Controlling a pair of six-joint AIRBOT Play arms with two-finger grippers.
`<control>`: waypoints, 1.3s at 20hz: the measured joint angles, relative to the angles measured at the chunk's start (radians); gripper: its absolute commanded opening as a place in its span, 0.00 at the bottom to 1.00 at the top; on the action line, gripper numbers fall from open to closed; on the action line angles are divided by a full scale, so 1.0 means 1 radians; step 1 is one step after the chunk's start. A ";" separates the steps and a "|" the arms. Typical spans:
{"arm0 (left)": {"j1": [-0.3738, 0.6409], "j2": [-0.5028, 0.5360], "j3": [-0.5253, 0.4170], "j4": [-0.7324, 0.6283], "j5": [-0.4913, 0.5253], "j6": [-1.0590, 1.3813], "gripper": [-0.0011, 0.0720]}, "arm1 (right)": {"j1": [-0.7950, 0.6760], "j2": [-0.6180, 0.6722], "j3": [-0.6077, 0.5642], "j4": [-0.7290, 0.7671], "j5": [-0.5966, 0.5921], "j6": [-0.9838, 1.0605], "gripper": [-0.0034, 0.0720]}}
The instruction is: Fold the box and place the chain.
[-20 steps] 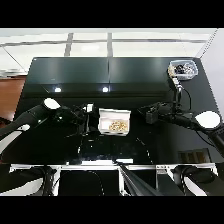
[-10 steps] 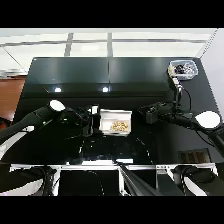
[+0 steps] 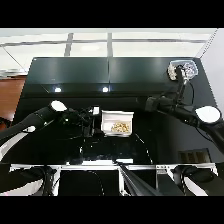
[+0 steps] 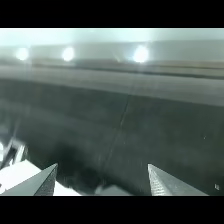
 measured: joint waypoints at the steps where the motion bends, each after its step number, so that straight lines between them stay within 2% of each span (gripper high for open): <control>1: 0.000 0.000 0.000 0.000 0.000 0.000 0.56 | 0.006 -0.039 0.015 0.006 -0.007 0.001 0.89; 3: 0.000 0.000 0.000 0.000 0.000 0.000 0.56 | 0.026 -0.116 0.036 0.005 -0.008 0.003 0.89; 7: 0.000 0.000 0.000 0.000 0.000 -0.001 0.56 | 0.091 -0.209 0.055 -0.092 0.082 -0.042 0.89; 13: 0.000 0.000 0.000 -0.001 0.000 -0.001 0.56 | 0.156 -0.230 0.087 -0.187 0.244 -0.359 0.89; 15: 0.000 0.000 0.000 -0.001 0.000 -0.001 0.56 | 0.173 -0.231 0.093 -0.198 0.269 -0.449 0.89; 16: 0.000 0.000 0.000 0.000 0.000 -0.001 0.56 | 0.181 -0.231 0.095 -0.209 0.277 -0.481 0.84; 22: 0.000 0.000 0.000 0.000 0.000 -0.002 0.56 | 0.225 -0.232 0.098 -0.237 0.296 -0.577 0.84; 23: 0.000 0.000 0.000 -0.001 0.000 -0.001 0.56 | 0.230 -0.232 0.098 -0.245 0.293 -0.583 0.66; 24: 0.000 0.000 0.000 0.000 0.000 -0.001 0.56 | 0.232 -0.232 0.098 -0.253 0.288 -0.587 0.36; 25: 0.000 0.000 0.000 -0.001 0.001 -0.001 0.56 | 0.236 -0.232 0.098 -0.260 0.285 -0.588 0.30; 26: 0.000 0.000 0.000 0.000 0.001 -0.002 0.56 | 0.237 -0.232 0.098 -0.264 0.281 -0.589 0.30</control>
